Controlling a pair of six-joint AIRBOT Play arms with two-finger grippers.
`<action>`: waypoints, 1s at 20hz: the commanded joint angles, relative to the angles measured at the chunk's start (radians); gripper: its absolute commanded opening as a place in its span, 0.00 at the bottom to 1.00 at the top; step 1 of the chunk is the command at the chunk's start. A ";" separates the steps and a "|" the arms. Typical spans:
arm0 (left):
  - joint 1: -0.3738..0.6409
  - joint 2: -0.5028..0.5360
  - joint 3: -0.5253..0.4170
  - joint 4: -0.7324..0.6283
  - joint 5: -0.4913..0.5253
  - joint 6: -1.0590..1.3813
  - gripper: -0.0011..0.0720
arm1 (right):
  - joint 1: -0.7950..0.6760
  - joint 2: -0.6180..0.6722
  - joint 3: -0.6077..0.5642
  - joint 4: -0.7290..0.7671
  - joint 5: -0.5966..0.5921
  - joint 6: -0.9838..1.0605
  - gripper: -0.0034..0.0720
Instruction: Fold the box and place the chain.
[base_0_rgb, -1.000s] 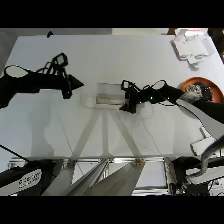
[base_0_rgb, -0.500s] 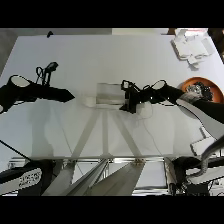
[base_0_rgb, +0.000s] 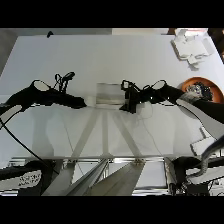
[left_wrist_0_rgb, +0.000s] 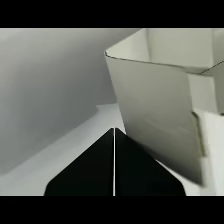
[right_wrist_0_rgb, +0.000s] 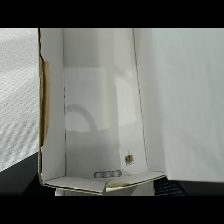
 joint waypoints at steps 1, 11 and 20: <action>-0.013 -0.006 -0.001 -0.114 -0.009 0.019 0.03 | 0.000 0.000 0.000 0.000 0.000 0.000 0.72; -0.012 0.025 -0.001 -0.217 0.018 0.060 0.34 | 0.000 0.000 0.000 0.000 0.000 0.000 0.72; -0.013 0.033 -0.001 -0.298 0.011 0.132 0.59 | 0.000 0.000 0.000 0.000 0.000 0.000 0.72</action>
